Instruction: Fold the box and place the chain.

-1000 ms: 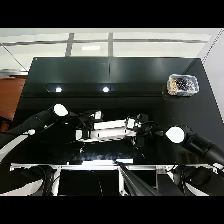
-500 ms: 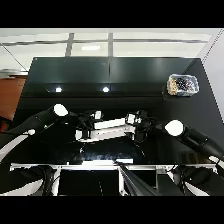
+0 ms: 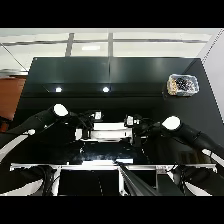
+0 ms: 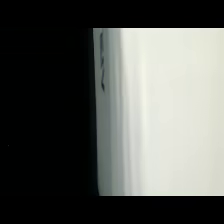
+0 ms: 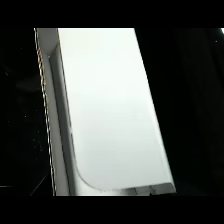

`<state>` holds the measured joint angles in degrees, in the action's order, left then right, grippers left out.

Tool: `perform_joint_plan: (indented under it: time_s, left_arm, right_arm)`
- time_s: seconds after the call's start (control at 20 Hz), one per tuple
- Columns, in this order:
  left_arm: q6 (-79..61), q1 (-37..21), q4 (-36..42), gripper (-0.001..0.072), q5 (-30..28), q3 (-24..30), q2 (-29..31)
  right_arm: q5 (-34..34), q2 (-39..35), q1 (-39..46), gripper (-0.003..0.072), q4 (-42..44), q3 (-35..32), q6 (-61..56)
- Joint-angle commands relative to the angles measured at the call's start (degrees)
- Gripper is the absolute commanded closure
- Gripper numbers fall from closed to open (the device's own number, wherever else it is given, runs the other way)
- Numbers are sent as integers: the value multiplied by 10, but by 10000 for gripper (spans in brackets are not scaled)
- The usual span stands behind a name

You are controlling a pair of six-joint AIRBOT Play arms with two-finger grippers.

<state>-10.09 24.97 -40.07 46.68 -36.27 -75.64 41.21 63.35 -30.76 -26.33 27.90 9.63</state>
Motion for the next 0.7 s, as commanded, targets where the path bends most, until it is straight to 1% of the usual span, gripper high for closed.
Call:
perform_joint_plan:
  time_s: [0.0,0.15,0.25,0.65]
  left_arm:
    - [2,0,3,678,4,-4,2]
    - [33,0,2,678,10,-7,1]
    - [35,0,2,677,14,-7,1]
    - [35,0,2,677,14,-7,1]
  right_arm:
    - [13,22,-14,-19,4,0,28]
    - [9,35,-26,-19,-25,0,30]
    - [-4,43,-26,-19,-27,0,30]
    - [-5,51,-22,-17,-44,-2,30]
